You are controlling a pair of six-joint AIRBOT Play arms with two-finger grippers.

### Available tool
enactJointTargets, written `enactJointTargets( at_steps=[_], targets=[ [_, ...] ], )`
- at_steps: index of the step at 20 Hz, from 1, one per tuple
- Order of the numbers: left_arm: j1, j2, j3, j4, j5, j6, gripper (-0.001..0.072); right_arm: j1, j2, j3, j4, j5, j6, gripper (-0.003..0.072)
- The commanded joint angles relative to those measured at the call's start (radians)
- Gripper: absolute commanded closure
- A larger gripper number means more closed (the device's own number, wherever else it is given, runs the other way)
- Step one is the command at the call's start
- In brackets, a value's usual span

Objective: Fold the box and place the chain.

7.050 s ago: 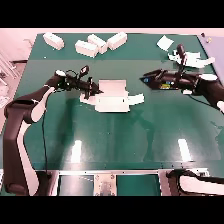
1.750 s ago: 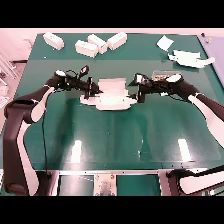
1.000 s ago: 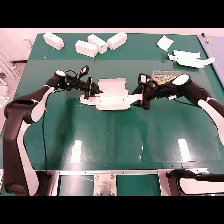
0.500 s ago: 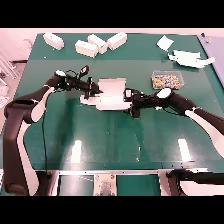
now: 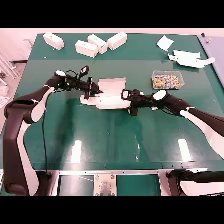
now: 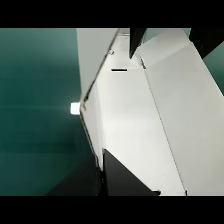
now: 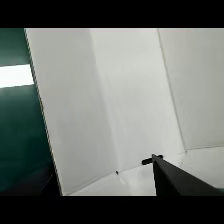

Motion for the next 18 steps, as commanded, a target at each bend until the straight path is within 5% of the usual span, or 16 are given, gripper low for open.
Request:
enactJointTargets(
  at_steps=[1,18],
  targets=[
    [-0.001,0.000,0.000,0.000,0.000,0.000,0.0687,-0.010,0.021,0.026,0.021,-0.025,-0.016,0.0065],
    [-0.001,0.000,0.000,0.000,0.000,0.000,0.0687,-0.117,-0.062,0.210,0.023,0.187,-0.068,-0.0003]
  ],
)
